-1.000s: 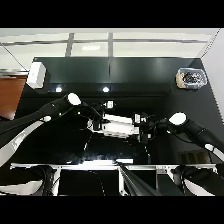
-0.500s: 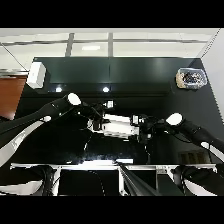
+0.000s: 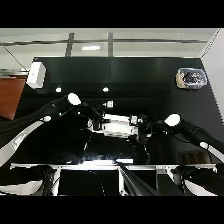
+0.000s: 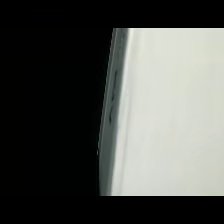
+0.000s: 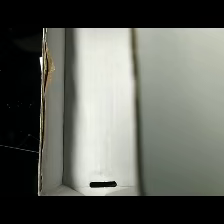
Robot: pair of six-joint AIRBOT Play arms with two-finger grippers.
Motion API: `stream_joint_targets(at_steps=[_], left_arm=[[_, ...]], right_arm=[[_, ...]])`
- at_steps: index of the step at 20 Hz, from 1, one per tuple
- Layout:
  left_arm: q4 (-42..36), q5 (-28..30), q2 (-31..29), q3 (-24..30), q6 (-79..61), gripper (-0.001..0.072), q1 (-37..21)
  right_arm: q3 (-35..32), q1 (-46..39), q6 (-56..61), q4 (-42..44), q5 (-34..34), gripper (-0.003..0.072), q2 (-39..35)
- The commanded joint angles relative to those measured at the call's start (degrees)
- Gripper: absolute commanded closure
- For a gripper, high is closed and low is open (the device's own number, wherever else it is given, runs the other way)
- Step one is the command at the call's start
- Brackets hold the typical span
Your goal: Fold the box and place the chain.
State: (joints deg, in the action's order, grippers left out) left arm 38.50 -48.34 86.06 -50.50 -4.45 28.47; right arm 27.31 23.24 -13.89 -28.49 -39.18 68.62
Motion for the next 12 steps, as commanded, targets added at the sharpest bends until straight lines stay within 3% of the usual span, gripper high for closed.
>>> stream_joint_targets(at_steps=[1, 12], left_arm=[[0.07, -0.09, -0.02, -0.04, -0.04, 0.0686, -0.02], [0.07, -0.09, -0.02, -0.04, -0.04, 0.0686, -0.02]], right_arm=[[0.26, 0.11, 1.27, -0.52, 0.70, 0.0057, 0.26], [0.52, 1.44, 3.32, -3.54, 1.16, 0.0057, 0.70]])
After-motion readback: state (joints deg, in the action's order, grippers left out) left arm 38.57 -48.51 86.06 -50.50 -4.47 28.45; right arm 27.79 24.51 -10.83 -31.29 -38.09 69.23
